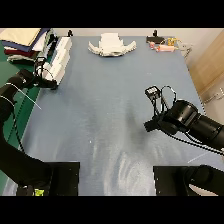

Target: Fold the box.

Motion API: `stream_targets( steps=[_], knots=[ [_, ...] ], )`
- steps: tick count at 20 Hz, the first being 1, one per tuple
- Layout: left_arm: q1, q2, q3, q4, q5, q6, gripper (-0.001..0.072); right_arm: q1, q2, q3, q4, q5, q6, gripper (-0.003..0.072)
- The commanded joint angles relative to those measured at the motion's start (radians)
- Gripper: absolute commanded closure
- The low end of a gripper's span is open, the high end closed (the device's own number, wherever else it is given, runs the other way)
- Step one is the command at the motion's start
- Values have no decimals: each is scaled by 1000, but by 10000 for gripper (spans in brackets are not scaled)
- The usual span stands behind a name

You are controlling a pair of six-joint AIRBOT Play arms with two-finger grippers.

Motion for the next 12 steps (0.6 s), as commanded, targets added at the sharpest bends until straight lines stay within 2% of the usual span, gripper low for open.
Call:
stream_targets(
  steps=[1,12],
  knots=[
    [-2,-58,64,-1,2,-5,321,0,-1,1,0,0,0,682],
    [-2,-72,68,-1,37,0,322,0,-1,1,0,0,0,682]
  ],
)
